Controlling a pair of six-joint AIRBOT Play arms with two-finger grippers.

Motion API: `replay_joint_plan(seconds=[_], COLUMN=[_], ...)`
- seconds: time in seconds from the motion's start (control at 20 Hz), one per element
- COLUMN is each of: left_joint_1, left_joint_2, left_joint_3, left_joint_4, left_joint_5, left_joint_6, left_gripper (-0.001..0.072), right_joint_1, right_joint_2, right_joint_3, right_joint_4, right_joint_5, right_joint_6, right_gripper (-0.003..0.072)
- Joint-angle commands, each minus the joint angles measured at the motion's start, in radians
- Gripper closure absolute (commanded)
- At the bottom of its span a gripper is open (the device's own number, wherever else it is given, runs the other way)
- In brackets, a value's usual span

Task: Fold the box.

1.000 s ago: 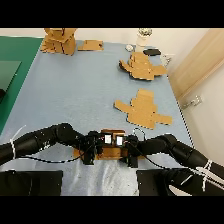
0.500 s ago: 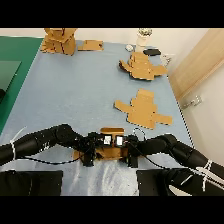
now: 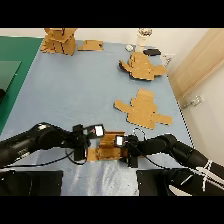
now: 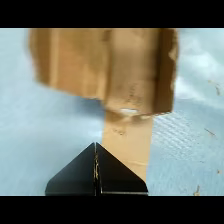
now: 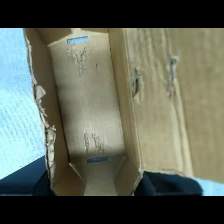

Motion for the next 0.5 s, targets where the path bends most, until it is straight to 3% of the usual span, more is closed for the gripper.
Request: replay_joint_plan(seconds=[0.0,0.15,0.3,0.45], left_joint_1=[0.012,0.137,0.318,0.455], left_joint_2=[0.155,0.166,0.166,0.166], left_joint_3=[-0.009,-0.076,-0.177,-0.242], left_joint_4=[0.194,0.22,0.059,-0.193], left_joint_5=[-0.027,-0.132,-0.203,-0.239], left_joint_6=[-0.451,-0.823,-0.773,-0.608], left_gripper=[0.0697,0.0698,0.0698,0.0698], right_joint_1=[0.0,0.0,0.0,0.0], right_joint_2=[0.0,0.0,0.0,0.0], right_joint_3=[0.0,0.0,0.0,0.0], right_joint_4=[0.0,0.0,0.0,0.0], right_joint_5=[0.0,0.0,0.0,0.0], right_joint_6=[0.0,0.0,0.0,0.0], right_gripper=[0.0097,0.0097,0.0097,0.0097])
